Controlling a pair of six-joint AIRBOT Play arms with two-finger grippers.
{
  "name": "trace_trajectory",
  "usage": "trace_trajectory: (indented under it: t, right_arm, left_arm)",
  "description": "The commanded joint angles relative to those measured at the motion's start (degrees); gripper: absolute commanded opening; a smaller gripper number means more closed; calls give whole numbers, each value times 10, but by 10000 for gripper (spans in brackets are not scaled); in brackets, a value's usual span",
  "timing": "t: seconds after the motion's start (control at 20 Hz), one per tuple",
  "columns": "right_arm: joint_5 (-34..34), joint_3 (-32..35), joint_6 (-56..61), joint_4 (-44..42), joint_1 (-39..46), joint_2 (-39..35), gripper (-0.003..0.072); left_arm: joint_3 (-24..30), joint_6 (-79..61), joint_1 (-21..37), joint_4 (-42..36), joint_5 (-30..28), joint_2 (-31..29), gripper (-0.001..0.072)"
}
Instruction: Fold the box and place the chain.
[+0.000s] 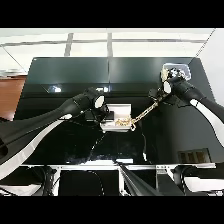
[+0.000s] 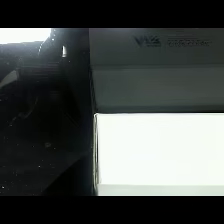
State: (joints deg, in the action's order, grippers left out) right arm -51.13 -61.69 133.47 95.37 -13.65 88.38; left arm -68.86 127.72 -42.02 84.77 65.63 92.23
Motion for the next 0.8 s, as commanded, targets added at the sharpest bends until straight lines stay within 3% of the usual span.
trace_trajectory:
  t: [0.0,0.2,0.4,0.55,0.75]
  right_arm:
    - [-23,-8,-42,-10,-2,-2,17]
    - [-72,-49,-213,-23,-2,-71,16]
    - [-230,-110,-390,-137,0,-187,16]
    - [-307,-139,-425,-214,0,-260,17]
    - [-339,-162,-447,-352,-1,-291,16]
  left_arm:
    - [0,0,0,0,0,0,30]
    - [0,0,0,0,-1,0,30]
    - [0,0,0,0,-1,0,30]
    - [0,0,0,0,-1,0,30]
    - [0,0,0,0,-1,0,30]
